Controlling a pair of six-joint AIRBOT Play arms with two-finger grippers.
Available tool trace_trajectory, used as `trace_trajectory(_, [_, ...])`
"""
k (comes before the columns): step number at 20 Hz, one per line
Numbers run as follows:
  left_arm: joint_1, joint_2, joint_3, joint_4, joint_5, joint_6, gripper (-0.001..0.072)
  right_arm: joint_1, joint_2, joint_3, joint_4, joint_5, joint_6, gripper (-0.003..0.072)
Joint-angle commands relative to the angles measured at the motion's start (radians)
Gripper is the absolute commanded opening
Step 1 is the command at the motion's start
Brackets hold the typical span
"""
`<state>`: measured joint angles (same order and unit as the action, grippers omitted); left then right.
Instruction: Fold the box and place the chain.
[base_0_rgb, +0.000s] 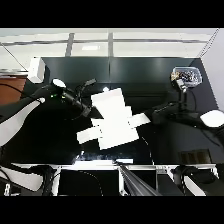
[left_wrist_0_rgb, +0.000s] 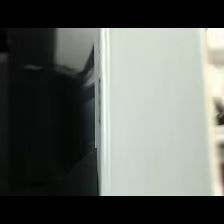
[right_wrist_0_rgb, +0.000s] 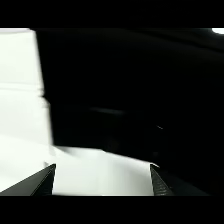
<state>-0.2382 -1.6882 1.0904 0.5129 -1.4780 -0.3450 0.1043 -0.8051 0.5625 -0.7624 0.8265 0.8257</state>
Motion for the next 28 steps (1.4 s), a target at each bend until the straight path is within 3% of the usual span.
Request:
trace_trajectory(1, [-0.085,0.105,0.002,0.113,0.168,0.115,0.0020,-0.081,-0.001,0.080,-0.316,0.228,-0.184,0.0668])
trace_trajectory(4, [-0.194,0.145,-0.013,0.151,0.362,0.253,0.0021,-0.039,-0.002,0.037,-0.266,0.155,-0.454,0.0668])
trace_trajectory(7, [-0.270,0.132,-0.014,0.245,0.426,0.377,0.0022,0.042,-0.004,0.007,-0.259,0.156,-0.501,0.0668])
trace_trajectory(12, [-0.284,0.113,-0.041,0.266,0.461,0.362,0.0022,0.100,-0.010,-0.065,-0.251,0.117,-0.546,0.0668])
trace_trajectory(15, [-0.260,0.114,-0.041,0.263,0.431,0.333,0.0023,0.116,-0.036,-0.106,-0.161,0.120,-0.630,0.0668])
trace_trajectory(21, [-0.237,0.118,-0.042,0.272,0.407,0.284,0.0023,0.299,-0.148,-0.119,-0.078,0.013,-0.729,0.0668])
trace_trajectory(24, [-0.232,0.120,-0.042,0.272,0.390,0.267,0.0021,0.296,-0.150,-0.118,-0.087,-0.011,-0.733,0.0668])
trace_trajectory(28, [-0.230,0.120,-0.065,0.250,0.454,0.203,0.0020,0.293,-0.150,-0.118,-0.085,-0.003,-0.733,0.0668])
